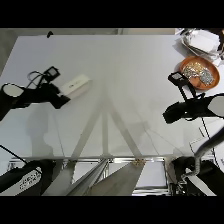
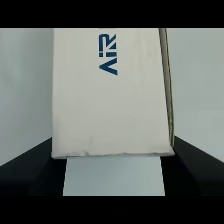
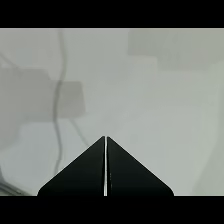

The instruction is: Fold the box and place the chain.

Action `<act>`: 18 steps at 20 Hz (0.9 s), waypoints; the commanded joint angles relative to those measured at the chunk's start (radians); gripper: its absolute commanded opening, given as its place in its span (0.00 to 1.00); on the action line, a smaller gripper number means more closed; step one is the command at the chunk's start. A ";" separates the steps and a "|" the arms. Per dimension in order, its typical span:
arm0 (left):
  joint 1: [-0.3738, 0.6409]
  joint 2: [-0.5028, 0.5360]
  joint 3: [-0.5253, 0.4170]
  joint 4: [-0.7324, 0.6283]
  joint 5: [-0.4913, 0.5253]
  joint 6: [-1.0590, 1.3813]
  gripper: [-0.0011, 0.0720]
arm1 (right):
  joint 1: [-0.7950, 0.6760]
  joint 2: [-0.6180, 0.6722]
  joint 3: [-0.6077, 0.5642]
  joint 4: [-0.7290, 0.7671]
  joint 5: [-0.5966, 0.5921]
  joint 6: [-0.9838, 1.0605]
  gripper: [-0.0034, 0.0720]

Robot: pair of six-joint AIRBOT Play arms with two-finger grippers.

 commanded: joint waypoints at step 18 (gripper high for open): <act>0.357 0.075 0.001 0.160 -0.054 -0.209 0.97 | -0.001 0.000 0.001 0.055 -0.053 0.000 0.07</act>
